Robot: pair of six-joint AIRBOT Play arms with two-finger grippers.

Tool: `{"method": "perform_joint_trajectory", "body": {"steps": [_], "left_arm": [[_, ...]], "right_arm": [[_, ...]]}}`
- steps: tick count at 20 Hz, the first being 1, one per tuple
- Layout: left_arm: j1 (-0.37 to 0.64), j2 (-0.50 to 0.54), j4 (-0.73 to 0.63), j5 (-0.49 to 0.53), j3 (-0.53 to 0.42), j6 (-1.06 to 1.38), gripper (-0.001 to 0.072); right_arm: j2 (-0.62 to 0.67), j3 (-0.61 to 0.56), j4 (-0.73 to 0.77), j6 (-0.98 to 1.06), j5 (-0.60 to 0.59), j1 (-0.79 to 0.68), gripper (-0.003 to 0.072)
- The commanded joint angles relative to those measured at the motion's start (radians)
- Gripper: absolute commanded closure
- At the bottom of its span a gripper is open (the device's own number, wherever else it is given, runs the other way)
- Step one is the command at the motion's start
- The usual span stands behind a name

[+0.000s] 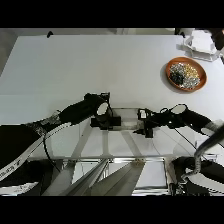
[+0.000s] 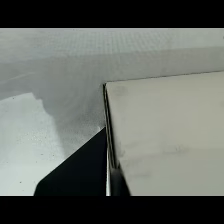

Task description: Fold the box and place the chain.

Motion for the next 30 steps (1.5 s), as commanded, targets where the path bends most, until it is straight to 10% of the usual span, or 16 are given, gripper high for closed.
{"method": "perform_joint_trajectory", "body": {"steps": [1, 3, 9, 18, 24, 30], "left_arm": [[-0.001, 0.000, 0.003, -0.008, 0.000, 0.002, 0.0639], [-0.001, 0.014, 0.008, -0.007, 0.000, 0.010, 0.0477], [0.005, 0.132, 0.094, -0.036, 0.000, 0.060, 0.0460], [0.009, 0.393, 0.171, -0.093, 0.000, 0.608, 0.0010], [0.064, 0.502, 0.297, -0.084, -0.113, 1.332, 0.0010], [0.187, 0.507, -0.189, 0.212, -0.404, 2.224, -0.0006]], "right_arm": [[0.001, 0.000, 0.000, -0.001, 0.000, 0.000, 0.0281], [0.001, 0.000, -0.001, -0.001, -0.001, 0.000, 0.0281], [0.001, 0.000, 0.000, -0.001, 0.000, 0.000, 0.0281], [0.001, 0.000, 0.000, -0.001, 0.000, 0.000, 0.0281], [0.001, 0.000, -0.001, -0.001, -0.001, 0.000, 0.0281], [0.001, 0.000, 0.000, -0.001, -0.001, 0.000, 0.0281]]}}
